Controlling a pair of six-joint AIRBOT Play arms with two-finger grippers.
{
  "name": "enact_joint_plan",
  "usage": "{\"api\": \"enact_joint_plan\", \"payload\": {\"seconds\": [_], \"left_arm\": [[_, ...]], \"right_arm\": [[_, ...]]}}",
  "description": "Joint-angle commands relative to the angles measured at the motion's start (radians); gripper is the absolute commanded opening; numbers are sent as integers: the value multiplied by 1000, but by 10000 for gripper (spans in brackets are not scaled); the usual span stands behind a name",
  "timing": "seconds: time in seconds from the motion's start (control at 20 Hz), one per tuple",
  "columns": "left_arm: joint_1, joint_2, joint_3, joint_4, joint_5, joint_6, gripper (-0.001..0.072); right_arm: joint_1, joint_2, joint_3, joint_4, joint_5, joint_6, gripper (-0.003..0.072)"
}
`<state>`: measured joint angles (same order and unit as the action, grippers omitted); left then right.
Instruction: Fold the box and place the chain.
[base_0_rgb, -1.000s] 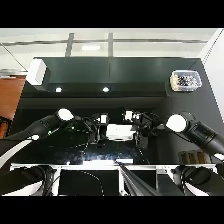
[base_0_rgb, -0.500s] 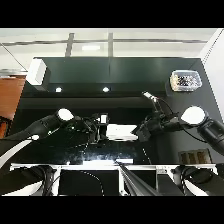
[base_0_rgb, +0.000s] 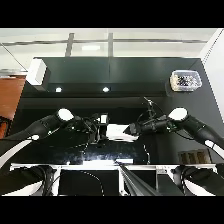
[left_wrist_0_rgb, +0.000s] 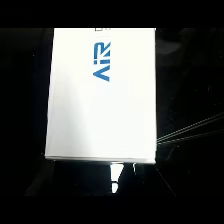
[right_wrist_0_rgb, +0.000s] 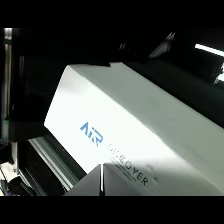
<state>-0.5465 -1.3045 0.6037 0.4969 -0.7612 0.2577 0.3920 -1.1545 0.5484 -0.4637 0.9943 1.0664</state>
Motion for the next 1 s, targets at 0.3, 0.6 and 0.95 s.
{"api": "enact_joint_plan", "payload": {"seconds": [0.3,0.6,0.95], "left_arm": [[0,-1,1,0,1,0,417],[2,0,1,0,0,-4,417],[2,119,4,95,-22,-150,712]], "right_arm": [[-3,-56,0,16,-3,-30,31],[-177,119,105,15,262,-74,37],[-439,272,109,-95,343,-15,38]]}}
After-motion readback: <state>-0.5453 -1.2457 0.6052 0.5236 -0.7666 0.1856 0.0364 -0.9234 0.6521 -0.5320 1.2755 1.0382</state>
